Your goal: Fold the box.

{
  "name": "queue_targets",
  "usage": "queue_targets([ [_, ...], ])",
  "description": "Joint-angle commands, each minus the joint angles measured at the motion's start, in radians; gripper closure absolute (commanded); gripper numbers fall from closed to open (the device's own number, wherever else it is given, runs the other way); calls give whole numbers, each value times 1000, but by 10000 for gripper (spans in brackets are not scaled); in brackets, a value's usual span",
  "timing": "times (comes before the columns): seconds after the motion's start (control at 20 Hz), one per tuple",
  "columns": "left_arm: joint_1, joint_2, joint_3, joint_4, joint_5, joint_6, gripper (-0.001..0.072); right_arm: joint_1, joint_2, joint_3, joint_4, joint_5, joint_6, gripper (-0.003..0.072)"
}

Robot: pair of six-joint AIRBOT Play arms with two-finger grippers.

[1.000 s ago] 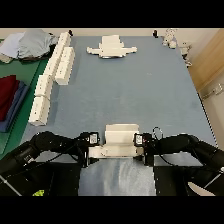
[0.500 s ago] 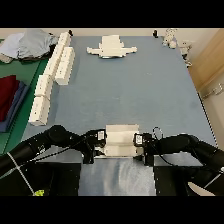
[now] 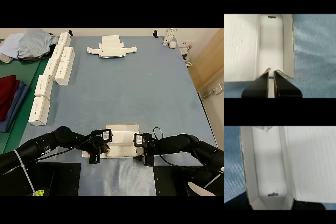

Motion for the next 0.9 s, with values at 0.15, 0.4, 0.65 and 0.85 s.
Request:
queue_targets([
  [0.15,-34,-20,4,-35,23,2,214,0,1,0,0,0,0,171],
  [0.4,-34,-20,4,-34,29,-6,215,0,1,0,0,0,0,171],
  [0.65,-24,14,5,77,26,-204,659,0,1,0,0,0,0,171],
  [0.85,21,134,26,298,-71,-597,696,0,1,0,-1,0,0,171],
])
